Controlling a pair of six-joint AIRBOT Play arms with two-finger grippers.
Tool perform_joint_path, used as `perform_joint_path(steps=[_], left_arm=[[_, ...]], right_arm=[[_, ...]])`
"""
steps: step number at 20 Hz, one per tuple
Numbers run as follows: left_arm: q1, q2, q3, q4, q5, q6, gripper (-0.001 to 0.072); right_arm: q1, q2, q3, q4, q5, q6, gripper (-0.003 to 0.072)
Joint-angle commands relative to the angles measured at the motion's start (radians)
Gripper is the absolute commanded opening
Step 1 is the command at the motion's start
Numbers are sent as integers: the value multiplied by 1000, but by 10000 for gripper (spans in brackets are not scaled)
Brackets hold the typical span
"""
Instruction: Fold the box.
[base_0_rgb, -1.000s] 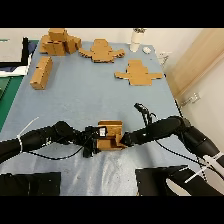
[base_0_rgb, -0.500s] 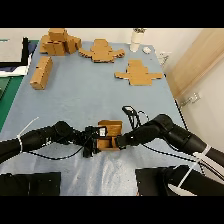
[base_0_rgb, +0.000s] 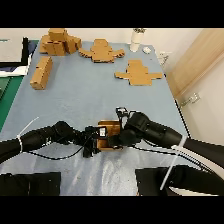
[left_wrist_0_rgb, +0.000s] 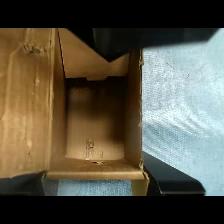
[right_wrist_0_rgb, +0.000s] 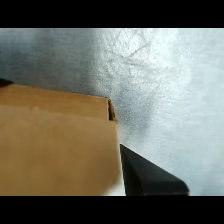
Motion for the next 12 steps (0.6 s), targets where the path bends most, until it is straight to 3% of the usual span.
perform_joint_path(steps=[1,5,7,8,10,12], left_arm=[[0,0,1,0,0,0,472],[0,0,1,0,0,0,472],[0,0,1,0,0,0,472],[0,0,1,0,0,0,472],[0,0,1,0,0,0,472],[0,0,1,0,0,0,472]], right_arm=[[37,-70,35,-71,-29,141,436],[35,-118,35,-100,-26,166,354],[37,-123,35,-100,-22,166,236],[37,-123,35,-100,-23,166,119],[37,-123,35,-100,-21,166,4],[39,-123,35,-97,-13,165,3]])
